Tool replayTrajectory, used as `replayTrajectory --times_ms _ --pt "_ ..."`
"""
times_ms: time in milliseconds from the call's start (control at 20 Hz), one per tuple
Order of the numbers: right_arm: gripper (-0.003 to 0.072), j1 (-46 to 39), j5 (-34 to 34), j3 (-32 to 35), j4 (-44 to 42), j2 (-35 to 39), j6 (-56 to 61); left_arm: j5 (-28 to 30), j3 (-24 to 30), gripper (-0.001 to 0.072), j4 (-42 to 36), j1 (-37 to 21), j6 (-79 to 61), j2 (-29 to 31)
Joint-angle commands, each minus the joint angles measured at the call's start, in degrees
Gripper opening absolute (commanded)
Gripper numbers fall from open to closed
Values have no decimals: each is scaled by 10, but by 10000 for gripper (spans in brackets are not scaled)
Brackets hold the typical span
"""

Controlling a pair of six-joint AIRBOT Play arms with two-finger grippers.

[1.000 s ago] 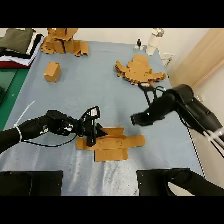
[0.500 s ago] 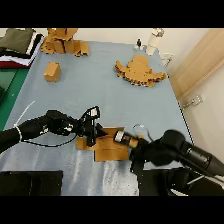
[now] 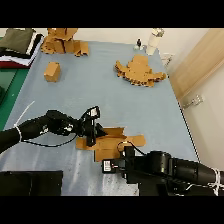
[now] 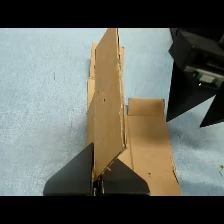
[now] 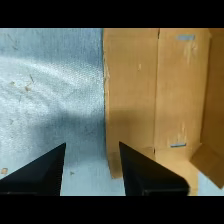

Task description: Fold the box.

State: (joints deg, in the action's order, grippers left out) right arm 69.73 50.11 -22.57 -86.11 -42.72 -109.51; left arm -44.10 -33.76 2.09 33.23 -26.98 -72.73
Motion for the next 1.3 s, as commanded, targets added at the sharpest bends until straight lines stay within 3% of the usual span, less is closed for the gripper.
replayTrajectory --times_ms 0,250,800,1250 --pt "503 10 -40 8 59 -19 3 0 0 13 0 0 0 0" --pt "503 10 -53 7 172 -30 69 0 0 13 0 0 0 0" --pt "503 11 -49 8 123 -30 77 0 0 13 0 0 0 0" --pt "502 11 -48 12 154 -31 79 0 0 13 0 0 0 0"
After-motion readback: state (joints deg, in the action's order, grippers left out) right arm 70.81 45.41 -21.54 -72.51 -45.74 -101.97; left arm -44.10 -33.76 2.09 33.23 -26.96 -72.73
